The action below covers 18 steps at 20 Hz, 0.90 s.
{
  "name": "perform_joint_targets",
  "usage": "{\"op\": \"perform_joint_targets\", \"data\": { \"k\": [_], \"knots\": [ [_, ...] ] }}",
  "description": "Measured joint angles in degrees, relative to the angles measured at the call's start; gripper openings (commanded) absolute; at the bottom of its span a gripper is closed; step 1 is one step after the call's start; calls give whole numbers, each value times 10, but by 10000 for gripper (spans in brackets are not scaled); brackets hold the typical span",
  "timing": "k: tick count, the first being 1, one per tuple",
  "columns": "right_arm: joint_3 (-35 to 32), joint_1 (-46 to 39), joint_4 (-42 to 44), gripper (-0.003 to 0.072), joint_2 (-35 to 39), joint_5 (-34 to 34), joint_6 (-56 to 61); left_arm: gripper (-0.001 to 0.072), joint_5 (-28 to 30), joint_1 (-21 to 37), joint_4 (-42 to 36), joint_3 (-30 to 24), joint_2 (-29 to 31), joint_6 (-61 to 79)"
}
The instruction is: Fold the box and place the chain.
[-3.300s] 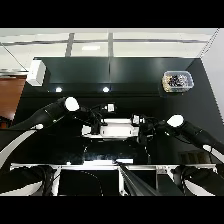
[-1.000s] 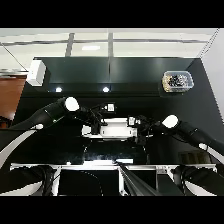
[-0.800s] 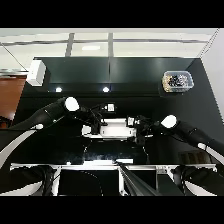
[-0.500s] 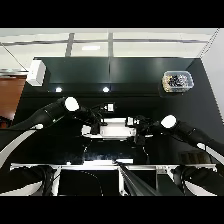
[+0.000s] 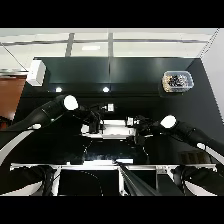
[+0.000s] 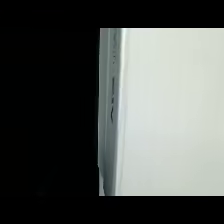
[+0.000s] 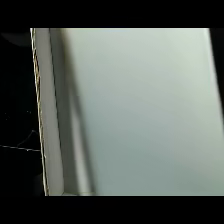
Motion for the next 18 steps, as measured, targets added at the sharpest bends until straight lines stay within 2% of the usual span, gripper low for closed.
{"op": "perform_joint_targets", "data": {
  "k": [3, 4, 6, 8, 10, 12, 13, 15, 18],
  "knots": [
    [0, 0, 0, 133, 0, 0, 0, 528, -58, 0, 80, 11, 45, -78],
    [0, 0, -1, 133, 0, 0, 0, 450, -77, 0, 106, 13, 63, -108],
    [0, 0, -2, 133, 0, 0, 0, 28, -130, 0, 144, 15, 96, -174],
    [0, 0, -2, 132, 0, 0, 0, 22, -182, 0, 159, 16, 116, -236],
    [0, 0, -2, 132, 0, 0, 0, 22, -229, 0, 140, 10, 127, -290],
    [0, 0, -2, 132, 0, 0, 0, 22, -230, 0, 82, -7, 133, -321],
    [0, 0, -2, 133, 0, 0, 0, 22, -209, 0, 49, -21, 135, -328],
    [0, 0, -2, 133, 0, 0, 0, 22, -130, 0, -19, -49, 137, -339],
    [0, 0, -2, 133, 0, 0, 0, 22, 48, 0, -127, -89, 137, -345]
  ]
}}
